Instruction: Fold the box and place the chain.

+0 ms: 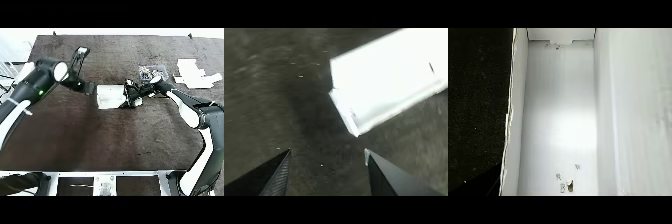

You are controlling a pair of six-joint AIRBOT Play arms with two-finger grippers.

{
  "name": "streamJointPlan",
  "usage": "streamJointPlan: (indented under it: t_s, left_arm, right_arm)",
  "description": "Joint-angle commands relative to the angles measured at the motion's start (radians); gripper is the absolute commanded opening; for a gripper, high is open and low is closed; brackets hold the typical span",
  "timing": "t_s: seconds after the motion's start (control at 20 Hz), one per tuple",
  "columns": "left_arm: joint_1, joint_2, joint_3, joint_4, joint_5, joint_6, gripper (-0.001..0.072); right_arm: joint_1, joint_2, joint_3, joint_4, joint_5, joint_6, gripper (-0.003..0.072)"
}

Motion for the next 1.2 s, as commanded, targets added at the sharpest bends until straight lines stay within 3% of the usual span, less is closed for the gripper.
streamJointPlan:
  t_s: [0.0,0.05,0.15,0.4,0.6,0.85,1.15]
  left_arm:
    - [0.108,0.068,-0.194,-0.322,0.180,0.461,0.0551]
    - [0.130,0.066,-0.214,-0.381,0.176,0.539,0.0551]
    - [0.153,0.064,-0.220,-0.365,0.123,0.557,0.0552]
    - [0.154,0.067,-0.219,-0.398,0.159,0.560,0.0551]
    - [0.175,0.053,-0.219,-0.480,0.195,0.885,0.0551]
    - [0.319,-0.106,-0.144,-0.784,-0.014,1.405,0.0550]
    - [0.323,-0.382,0.054,-0.804,-0.127,1.553,0.0551]
  right_arm:
    - [0.000,0.000,0.000,0.000,0.000,0.000,0.0507]
    - [0.000,0.000,0.000,0.000,0.000,0.000,0.0507]
    - [0.000,0.000,0.000,0.000,0.000,0.000,0.0506]
    - [0.000,0.000,0.000,0.000,0.000,0.000,0.0506]
    - [0.000,0.000,0.000,0.000,0.000,0.000,0.0507]
    - [-0.001,0.000,0.000,0.000,0.000,0.000,0.0507]
    - [-0.001,0.000,0.000,0.000,0.000,0.000,0.0507]
